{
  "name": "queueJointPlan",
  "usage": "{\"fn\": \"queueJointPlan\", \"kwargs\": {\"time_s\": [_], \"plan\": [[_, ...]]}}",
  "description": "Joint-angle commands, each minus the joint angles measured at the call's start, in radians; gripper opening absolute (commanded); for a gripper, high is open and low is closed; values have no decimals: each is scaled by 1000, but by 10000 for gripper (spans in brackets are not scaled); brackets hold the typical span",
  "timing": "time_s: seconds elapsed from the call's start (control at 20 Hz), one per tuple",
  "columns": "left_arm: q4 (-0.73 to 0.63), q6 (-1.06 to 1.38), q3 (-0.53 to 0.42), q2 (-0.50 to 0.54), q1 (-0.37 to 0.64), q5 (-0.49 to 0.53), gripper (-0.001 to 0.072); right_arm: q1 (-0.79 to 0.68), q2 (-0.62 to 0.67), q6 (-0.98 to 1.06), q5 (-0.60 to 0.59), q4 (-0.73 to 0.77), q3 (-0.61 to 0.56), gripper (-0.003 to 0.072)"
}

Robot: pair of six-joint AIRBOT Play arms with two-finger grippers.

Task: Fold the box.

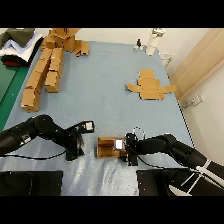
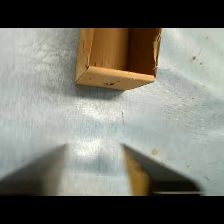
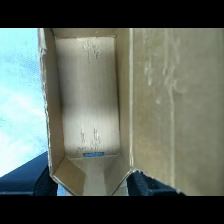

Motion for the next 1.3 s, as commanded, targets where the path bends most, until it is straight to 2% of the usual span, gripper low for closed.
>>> {"fn": "queueJointPlan", "kwargs": {"time_s": [0.0,0.1,0.2,0.35,0.75,1.0,1.25], "plan": [[-117,243,-9,-62,-39,102,703,1,1,0,0,0,0,483],[-283,399,-40,-62,-41,145,703,1,1,0,0,0,0,482],[-349,444,-73,-62,-78,240,703,1,1,0,0,0,0,483],[-359,441,-85,-63,-122,298,702,1,1,0,0,0,0,483],[-365,408,-91,-94,-172,299,703,1,1,0,0,0,0,482],[-423,408,-90,-122,-224,398,702,1,1,0,0,0,0,482],[-430,409,-80,-132,-252,435,703,1,1,0,0,0,0,482]]}}
